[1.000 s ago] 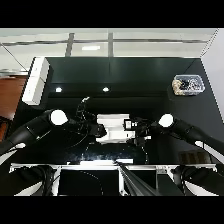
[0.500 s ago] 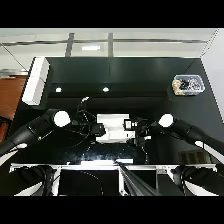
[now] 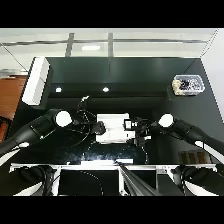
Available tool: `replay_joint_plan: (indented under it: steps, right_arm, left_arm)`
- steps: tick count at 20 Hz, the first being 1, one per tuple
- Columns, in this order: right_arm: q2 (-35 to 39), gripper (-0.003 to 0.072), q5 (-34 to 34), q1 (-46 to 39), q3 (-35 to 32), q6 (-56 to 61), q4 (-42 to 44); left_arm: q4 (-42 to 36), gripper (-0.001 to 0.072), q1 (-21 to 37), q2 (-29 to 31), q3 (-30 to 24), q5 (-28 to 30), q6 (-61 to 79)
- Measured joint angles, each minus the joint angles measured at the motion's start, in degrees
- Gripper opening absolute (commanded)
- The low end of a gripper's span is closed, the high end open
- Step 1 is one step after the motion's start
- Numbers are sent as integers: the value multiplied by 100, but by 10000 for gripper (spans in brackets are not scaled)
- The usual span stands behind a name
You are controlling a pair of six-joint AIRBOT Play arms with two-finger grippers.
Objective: Fold the box and place the chain.
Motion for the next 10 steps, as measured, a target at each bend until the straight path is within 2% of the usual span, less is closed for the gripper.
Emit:
replay_joint_plan:
  steps: [8,10]
  right_arm:
    - [0,42,-2,0,0,0,0]
    - [0,42,-2,0,0,0,0]
  left_arm:
    - [55,568,-81,-81,127,-164,-48]
    - [262,528,-223,-103,280,-400,-245]
